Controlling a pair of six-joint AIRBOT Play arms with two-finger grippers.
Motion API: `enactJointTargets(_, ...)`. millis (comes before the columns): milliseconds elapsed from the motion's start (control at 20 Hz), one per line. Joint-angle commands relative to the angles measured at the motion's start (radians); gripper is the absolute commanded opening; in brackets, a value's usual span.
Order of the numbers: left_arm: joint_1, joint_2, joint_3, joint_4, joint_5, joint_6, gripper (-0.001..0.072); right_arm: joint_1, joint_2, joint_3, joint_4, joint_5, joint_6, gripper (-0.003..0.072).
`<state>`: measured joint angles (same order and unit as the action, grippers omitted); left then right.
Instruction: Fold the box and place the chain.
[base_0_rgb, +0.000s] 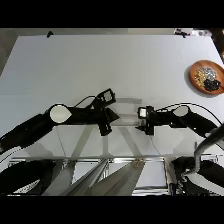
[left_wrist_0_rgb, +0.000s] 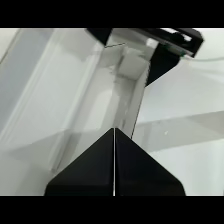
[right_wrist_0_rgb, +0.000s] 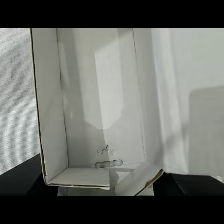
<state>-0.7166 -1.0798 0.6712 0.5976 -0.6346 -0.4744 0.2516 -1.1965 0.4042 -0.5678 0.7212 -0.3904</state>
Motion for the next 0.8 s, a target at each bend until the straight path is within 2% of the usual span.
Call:
enactJointTargets(0,0.079,0.047,0.0,0.19,-0.068,-0.355,0.0006,0.001,0.0,0.0,0.0,0.0,0.0,0.0482)
enactJointTargets(200,0.242,0.123,0.0,0.192,-0.164,-0.493,0.0005,0.001,0.0,0.0,0.0,0.0,0.0,0.0482)
enactJointTargets(350,0.397,0.128,0.0,0.32,-0.317,-0.781,0.0005,0.001,0.0,0.0,0.0,0.0,0.0,0.0482)
enactJointTargets(450,0.472,0.098,0.0,0.376,-0.412,-0.856,0.0005,0.001,0.0,0.0,0.0,0.0,0.0,0.0482)
enactJointTargets(600,0.492,0.018,0.0,0.344,-0.42,-0.882,0.0005,0.001,0.0,0.0,0.0,0.0,0.0,0.0482)
enactJointTargets(750,0.482,-0.115,0.0,0.25,-0.429,-0.879,0.0005,0.001,0.0,0.0,0.0,0.0,0.0,0.0482)
